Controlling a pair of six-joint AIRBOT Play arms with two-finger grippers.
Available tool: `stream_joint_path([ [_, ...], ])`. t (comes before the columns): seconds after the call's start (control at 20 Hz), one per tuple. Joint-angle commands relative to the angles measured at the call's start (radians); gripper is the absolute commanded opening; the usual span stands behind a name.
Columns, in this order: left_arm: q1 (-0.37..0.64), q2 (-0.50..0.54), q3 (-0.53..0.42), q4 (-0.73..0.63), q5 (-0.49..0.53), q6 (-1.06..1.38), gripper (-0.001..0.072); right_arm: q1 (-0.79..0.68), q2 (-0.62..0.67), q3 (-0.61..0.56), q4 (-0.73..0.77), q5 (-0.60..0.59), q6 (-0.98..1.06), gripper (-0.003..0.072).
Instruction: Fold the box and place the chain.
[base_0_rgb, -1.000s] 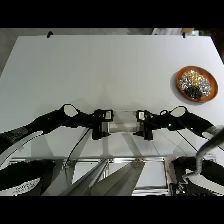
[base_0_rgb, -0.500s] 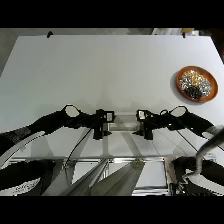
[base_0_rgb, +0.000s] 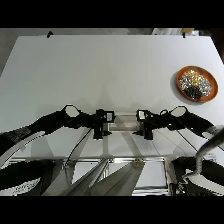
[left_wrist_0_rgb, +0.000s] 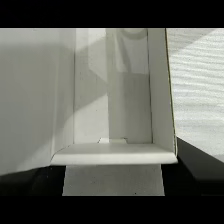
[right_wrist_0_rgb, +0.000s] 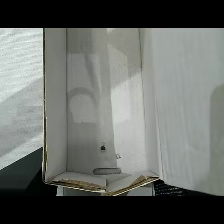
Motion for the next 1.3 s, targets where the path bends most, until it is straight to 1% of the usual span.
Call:
stream_joint_path([
  [0.0,0.0,0.0,0.0,0.0,-0.006,0.0,0.0205,0.0,0.0,0.0,0.0,0.001,0.0,0.0399],
  [0.75,0.0,0.0,0.0,0.0,-0.006,0.0,0.0205,0.0,0.0,0.0,0.001,0.005,0.001,0.0398],
  [0.85,0.0,0.0,0.0,0.0,-0.006,0.0,0.0205,0.0,0.0,0.0,0.0,0.013,0.005,0.0407],
  [0.9,0.0,0.0,0.0,0.0,-0.006,0.0,0.0205,0.0,0.002,0.0,0.001,0.015,0.005,0.0499],
  [0.95,0.0,0.0,0.0,0.0,-0.006,0.0,0.0205,0.0,0.004,0.0,0.003,0.016,0.01,0.0631],
  [1.0,0.0,0.0,0.0,0.0,-0.006,0.0,0.0205,0.0,0.009,0.0,0.002,0.015,0.032,0.0696],
  [1.15,0.0,0.0,0.0,0.0,-0.006,0.0,0.0205,0.0,0.035,0.0,-0.012,0.017,0.085,0.0696],
  [1.25,0.0,0.0,0.0,0.0,-0.006,0.0,0.0205,0.0,0.059,0.0,-0.055,0.02,0.13,0.0696],
])
